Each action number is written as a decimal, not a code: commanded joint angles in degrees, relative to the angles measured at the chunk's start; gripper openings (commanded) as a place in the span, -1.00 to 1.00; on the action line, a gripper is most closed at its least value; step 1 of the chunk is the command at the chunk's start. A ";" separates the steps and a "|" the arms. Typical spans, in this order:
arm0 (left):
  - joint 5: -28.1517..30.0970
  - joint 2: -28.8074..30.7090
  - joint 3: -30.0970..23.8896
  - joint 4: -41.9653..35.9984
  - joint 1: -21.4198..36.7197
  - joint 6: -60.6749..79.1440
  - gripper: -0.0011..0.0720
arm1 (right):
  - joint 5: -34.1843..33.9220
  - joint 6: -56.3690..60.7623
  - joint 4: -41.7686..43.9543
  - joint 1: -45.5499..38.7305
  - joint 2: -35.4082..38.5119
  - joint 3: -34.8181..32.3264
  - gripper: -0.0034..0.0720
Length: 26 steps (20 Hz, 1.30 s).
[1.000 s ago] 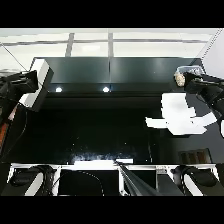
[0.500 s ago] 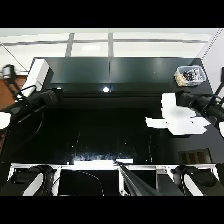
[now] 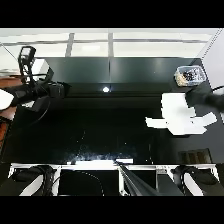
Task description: Fold the box and place the chain.
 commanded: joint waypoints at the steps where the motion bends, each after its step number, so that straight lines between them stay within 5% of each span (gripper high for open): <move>1: -12.61 -0.42 4.33 3.58 0.52 -5.11 0.95 | 1.55 2.99 -11.08 -12.90 -0.66 9.14 0.96; 5: -14.29 -0.42 -1.09 -3.58 0.13 -5.09 0.95 | 6.80 4.52 -13.66 -37.73 -6.54 9.18 0.96; 9: -11.50 -0.46 -4.55 -5.01 0.13 -5.11 0.95 | 9.97 -12.31 15.52 -51.56 -16.63 9.20 0.96; 12: -11.19 -0.46 -4.59 -4.74 0.15 -5.11 0.95 | 17.38 -23.61 29.09 -54.03 -27.98 10.25 0.96; 15: -11.17 -0.46 -4.59 -4.81 0.13 -5.11 0.94 | 28.09 -30.97 30.56 -53.62 -41.97 12.63 0.96; 26: -10.58 -0.52 -4.59 -6.27 0.15 -8.46 0.94 | 25.92 -37.92 19.34 -43.65 -54.21 23.65 0.95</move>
